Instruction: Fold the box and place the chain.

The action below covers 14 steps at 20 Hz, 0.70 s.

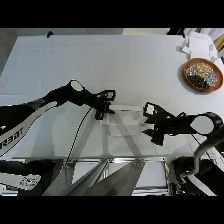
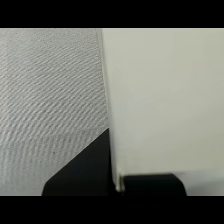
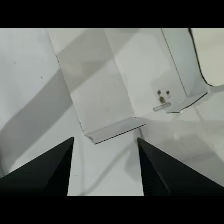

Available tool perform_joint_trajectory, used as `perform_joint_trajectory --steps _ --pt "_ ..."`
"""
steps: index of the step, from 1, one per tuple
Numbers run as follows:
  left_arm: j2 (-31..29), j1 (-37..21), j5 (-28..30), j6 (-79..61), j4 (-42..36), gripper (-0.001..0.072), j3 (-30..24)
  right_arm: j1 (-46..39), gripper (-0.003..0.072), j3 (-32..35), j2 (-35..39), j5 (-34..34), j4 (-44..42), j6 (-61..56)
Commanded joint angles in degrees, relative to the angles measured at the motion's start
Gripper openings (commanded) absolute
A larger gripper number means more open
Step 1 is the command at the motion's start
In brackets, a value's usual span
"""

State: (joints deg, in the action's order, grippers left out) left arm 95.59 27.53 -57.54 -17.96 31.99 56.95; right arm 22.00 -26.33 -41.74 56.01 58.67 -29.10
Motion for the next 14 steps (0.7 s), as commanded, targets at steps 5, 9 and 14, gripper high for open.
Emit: perform_joint_trajectory --steps 5,9,14 --pt "0.0 0.0 -0.1 0.0 0.0 0.0009 0.0 2.1 0.0602 10.2 0.7 -11.9 -0.8 16.4" --pt "0.0 0.0 -0.1 0.0 0.0 0.0009 0.0 8.3 0.0602 11.1 0.6 -17.6 -0.6 16.6" --pt "0.0 0.0 -0.1 0.0 0.0 0.0009 0.0 12.1 0.0602 11.8 0.3 -20.4 -0.2 16.5"
